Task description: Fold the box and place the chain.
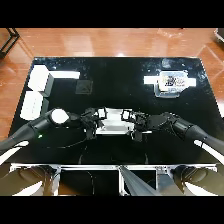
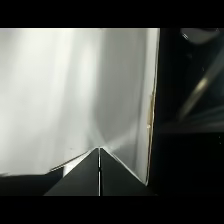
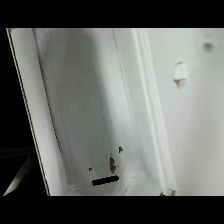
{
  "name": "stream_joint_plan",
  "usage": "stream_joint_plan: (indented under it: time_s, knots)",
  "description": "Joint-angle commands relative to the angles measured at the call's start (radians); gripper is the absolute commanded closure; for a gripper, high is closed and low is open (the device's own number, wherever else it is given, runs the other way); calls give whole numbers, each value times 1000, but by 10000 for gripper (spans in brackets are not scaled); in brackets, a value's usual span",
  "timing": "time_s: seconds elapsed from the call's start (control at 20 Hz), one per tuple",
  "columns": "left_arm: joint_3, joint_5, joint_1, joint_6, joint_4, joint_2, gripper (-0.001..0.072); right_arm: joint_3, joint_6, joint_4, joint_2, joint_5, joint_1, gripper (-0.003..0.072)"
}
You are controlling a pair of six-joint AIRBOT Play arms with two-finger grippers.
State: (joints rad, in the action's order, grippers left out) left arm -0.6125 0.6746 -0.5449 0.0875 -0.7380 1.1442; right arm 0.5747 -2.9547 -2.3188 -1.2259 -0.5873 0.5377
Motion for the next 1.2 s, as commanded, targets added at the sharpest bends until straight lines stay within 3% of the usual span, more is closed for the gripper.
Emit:
stream_joint_plan:
  time_s: [0.0,0.1,0.2,0.3,0.45,0.6,0.9,1.15]
  knots:
    - [-4,-6,43,164,-136,-150,692,0,0,0,0,0,0,556]
    - [-4,17,121,396,-263,-253,689,0,0,0,0,0,0,556]
    - [-4,138,231,635,-328,-310,689,0,0,0,0,0,0,556]
    - [0,245,342,807,-328,-312,689,0,0,0,0,0,0,556]
    - [25,245,478,1227,-309,-274,688,0,0,0,0,0,0,556]
    - [49,258,477,1251,-214,-187,688,0,0,0,0,0,0,556]
    - [50,337,439,1224,23,93,690,0,0,0,0,0,0,556]
    - [56,322,392,1233,45,124,690,0,0,0,0,0,0,556]
